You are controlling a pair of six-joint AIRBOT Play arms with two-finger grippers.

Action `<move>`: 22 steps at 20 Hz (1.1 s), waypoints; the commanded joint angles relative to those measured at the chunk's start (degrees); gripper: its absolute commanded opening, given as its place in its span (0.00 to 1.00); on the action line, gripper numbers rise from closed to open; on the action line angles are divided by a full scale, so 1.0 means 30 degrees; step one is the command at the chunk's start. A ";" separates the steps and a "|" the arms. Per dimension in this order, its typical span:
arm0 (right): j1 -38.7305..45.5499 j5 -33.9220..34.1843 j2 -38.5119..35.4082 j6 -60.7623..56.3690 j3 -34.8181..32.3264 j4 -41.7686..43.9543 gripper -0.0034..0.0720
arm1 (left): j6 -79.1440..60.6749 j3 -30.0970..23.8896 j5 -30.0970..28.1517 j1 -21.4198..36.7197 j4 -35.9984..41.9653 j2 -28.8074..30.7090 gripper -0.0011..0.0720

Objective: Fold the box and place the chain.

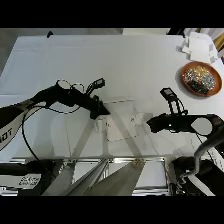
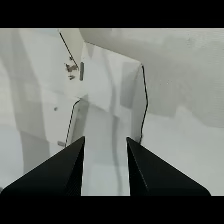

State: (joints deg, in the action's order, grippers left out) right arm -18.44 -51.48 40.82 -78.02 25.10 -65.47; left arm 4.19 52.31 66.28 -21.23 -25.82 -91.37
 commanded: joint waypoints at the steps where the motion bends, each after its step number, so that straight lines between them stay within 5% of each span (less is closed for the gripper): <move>1: -0.0015 -0.0772 -0.0189 0.0007 0.0750 0.0124 0.45 | -0.1122 0.0000 -0.0270 -0.0576 -0.1319 0.0641 0.02; 8: -0.0015 -0.2259 -0.2208 0.0000 0.1151 -0.0648 0.45 | -0.3555 -0.0051 -0.2652 -0.3330 -0.1974 0.0619 0.01; 14: -0.0022 -0.2703 -0.2215 0.0000 0.1144 -0.0750 0.44 | -0.6266 -0.0095 -0.3905 -0.3432 0.0648 0.0590 0.02; 22: -0.0015 -0.2703 -0.2215 0.0007 0.1151 -0.0743 0.44 | -0.6470 -0.0087 -0.4291 -0.3439 0.0656 -0.0517 0.02</move>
State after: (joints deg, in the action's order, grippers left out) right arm -18.44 -59.48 34.22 -78.00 28.51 -67.70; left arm -14.66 52.07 54.46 -31.51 -24.08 -91.85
